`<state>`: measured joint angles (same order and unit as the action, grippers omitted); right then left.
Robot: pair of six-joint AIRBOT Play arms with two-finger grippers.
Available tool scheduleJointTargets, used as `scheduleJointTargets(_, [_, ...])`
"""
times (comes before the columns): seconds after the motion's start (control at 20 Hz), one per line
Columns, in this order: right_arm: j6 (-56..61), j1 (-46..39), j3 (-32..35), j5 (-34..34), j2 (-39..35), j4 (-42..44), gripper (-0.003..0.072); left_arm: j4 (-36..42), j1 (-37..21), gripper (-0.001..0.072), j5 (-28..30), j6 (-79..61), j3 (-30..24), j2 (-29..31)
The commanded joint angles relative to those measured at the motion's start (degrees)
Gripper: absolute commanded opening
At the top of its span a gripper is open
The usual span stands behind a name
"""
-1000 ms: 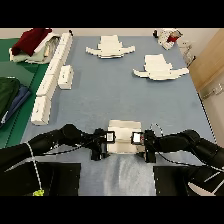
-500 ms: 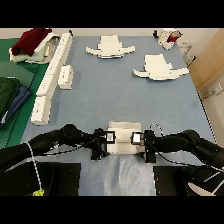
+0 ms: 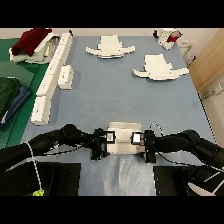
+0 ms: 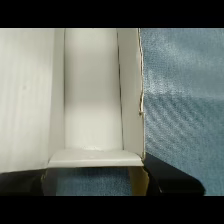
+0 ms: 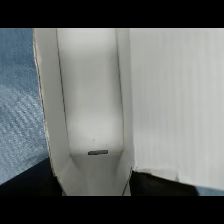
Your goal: Fold the box.
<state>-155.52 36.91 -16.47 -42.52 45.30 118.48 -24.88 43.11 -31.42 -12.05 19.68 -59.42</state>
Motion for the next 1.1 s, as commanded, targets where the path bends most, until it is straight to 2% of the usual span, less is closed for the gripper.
scheduleJointTargets(0.0, [0.0, 0.0, 0.0, 0.0, 0.0, 0.0, 0.0447, 0.0, 0.0, 0.0522, 0.0, 0.0, 0.0, 0.0])
scheduleJointTargets(0.45, [0.1, 0.0, 0.0, -0.4, 0.0, 0.0, 0.045, 0.0, 0.0, 0.0522, 0.0, -0.1, 0.0, 0.0])
scheduleJointTargets(0.5, [0.3, 0.0, -0.2, -0.5, 0.0, 0.0, 0.05, 0.0, 0.0, 0.0522, 0.0, 0.0, 0.0, 0.0])
scheduleJointTargets(0.55, [2.6, 0.0, -0.9, -1.3, -0.1, 0.0, 0.0673, 0.0, 0.0, 0.0522, 0.0, 0.0, 0.0, 0.0])
scheduleJointTargets(0.6, [5.5, 0.0, -1.9, -2.9, -0.2, -0.7, 0.072, 0.0, 0.0, 0.0522, 0.0, 0.0, 0.0, 0.0])
scheduleJointTargets(0.75, [15.9, 0.0, -6.2, -12.3, -1.4, -8.3, 0.072, 0.0, 0.0, 0.0522, 0.0, 0.0, 0.0, 0.0])
scheduleJointTargets(0.95, [37.9, -0.1, -12.7, -29.0, -4.5, -22.9, 0.0713, 0.0, 0.0, 0.0523, 0.0, -0.1, 0.0, 0.0])
scheduleJointTargets(1.0, [45.5, -0.1, -14.3, -33.2, -5.2, -25.9, 0.0655, 0.0, 0.0, 0.0522, 0.0, -0.1, 0.0, 0.0])
scheduleJointTargets(1.05, [54.9, -0.1, -15.8, -37.0, -5.8, -28.2, 0.0544, 0.0, 0.0, 0.0522, 0.0, -0.1, 0.0, 0.0])
